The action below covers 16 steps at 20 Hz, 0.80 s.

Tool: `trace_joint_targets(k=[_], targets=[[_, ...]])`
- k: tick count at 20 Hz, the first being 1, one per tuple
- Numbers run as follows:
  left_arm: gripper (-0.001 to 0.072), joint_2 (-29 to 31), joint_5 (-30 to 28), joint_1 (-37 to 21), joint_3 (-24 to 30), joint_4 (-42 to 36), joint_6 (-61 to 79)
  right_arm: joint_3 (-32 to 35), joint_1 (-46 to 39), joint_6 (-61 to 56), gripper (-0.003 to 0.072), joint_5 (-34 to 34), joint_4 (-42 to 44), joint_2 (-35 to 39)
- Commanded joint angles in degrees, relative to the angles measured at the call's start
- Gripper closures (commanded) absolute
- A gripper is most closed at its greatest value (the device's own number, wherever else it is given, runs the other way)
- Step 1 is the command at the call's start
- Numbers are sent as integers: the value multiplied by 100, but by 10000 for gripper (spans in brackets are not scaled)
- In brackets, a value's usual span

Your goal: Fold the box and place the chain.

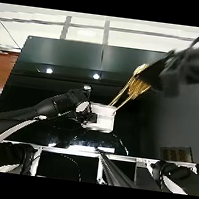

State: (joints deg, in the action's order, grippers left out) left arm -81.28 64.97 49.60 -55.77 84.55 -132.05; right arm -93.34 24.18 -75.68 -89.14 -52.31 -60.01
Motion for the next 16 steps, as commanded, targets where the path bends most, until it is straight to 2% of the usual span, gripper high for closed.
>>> trace_joint_targets(k=[1, 4, 7, 12, 16], targets=[[684, 4, 2, -4, -4, 0, 0, 662, 597, 50, 675, 160, 28, 7], [684, 4, 4, -4, -4, -2, 0, 1056, 826, 52, 676, 579, 26, 7], [683, 4, 4, -4, -4, -2, 0, 1104, 739, 109, 675, 710, -232, 22], [684, 4, 4, -4, -4, 0, 0, 1038, -103, 107, 676, 264, -201, 181], [683, 4, 4, -4, -4, 0, 0, 1038, -299, 107, 676, 31, 31, 374]])
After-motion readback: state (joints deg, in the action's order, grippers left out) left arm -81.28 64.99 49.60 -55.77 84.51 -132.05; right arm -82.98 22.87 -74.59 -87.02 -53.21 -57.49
